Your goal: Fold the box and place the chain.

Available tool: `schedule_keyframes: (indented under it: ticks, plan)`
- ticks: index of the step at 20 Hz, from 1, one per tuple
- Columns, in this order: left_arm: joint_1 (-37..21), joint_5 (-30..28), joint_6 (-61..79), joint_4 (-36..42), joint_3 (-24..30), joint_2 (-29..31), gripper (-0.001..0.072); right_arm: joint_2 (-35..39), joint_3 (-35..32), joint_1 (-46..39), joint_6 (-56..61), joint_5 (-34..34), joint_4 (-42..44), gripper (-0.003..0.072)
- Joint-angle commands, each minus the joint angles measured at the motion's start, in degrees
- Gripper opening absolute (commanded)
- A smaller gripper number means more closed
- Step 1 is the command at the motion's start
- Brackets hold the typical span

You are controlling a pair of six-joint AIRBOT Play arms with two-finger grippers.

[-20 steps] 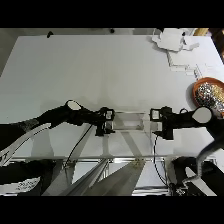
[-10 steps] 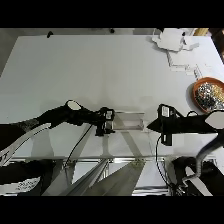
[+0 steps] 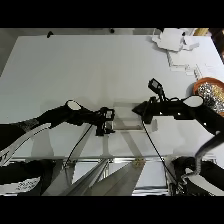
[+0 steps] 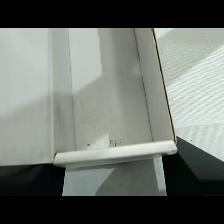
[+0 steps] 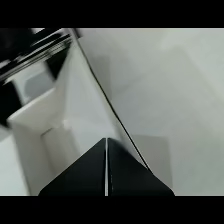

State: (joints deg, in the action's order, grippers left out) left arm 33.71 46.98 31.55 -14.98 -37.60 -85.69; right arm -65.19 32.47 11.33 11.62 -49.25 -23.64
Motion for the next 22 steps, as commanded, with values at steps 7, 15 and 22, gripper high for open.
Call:
schedule_keyframes:
  ticks: [7,15,22]
  plan:
    - [-0.04,0.0,0.15,-0.04,-0.02,0.04,0.0363,-6.84,4.22,0.74,15.54,5.73,-18.4,0.0017]
    - [-0.07,0.0,0.15,-0.04,-0.02,0.04,0.0363,9.86,4.83,-3.67,7.52,-11.47,-38.53,0.002]
    - [-0.04,-0.02,0.15,-0.04,-0.02,0.04,0.0363,9.9,-1.29,-2.91,-11.74,-16.2,-30.62,0.0206]
